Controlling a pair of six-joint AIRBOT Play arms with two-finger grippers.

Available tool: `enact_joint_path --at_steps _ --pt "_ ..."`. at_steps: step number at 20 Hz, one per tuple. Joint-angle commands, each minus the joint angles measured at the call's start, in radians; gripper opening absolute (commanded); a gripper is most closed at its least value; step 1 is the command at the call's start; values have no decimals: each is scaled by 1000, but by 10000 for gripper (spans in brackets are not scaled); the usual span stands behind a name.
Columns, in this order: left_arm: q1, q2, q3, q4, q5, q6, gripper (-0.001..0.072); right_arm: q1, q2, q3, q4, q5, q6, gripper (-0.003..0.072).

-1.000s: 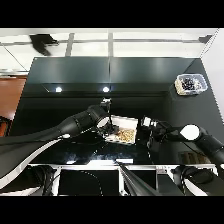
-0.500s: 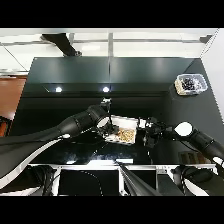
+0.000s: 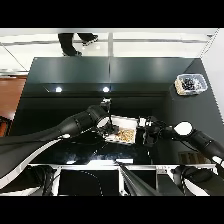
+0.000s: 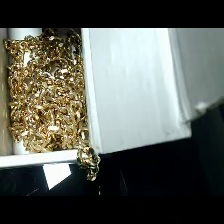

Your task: Fold the box and place the chain.

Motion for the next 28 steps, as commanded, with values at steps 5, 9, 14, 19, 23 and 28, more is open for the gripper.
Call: enact_joint_path --at_steps 5,9,14,19,23,28 --pt "0 0 1 0 0 0 33 0 0 1 6 45 -2 18" --pt "0 0 1 0 0 0 33 -1 0 1 5 34 15 17" --pt "0 0 1 1 1 0 33 -27 48 2 -58 24 283 17" --pt "0 0 1 1 3 0 33 -129 193 101 -273 283 603 17" --pt "0 0 1 0 3 0 33 -217 232 239 -270 490 714 17" --pt "0 0 1 0 3 0 33 -235 232 359 -98 679 752 17"
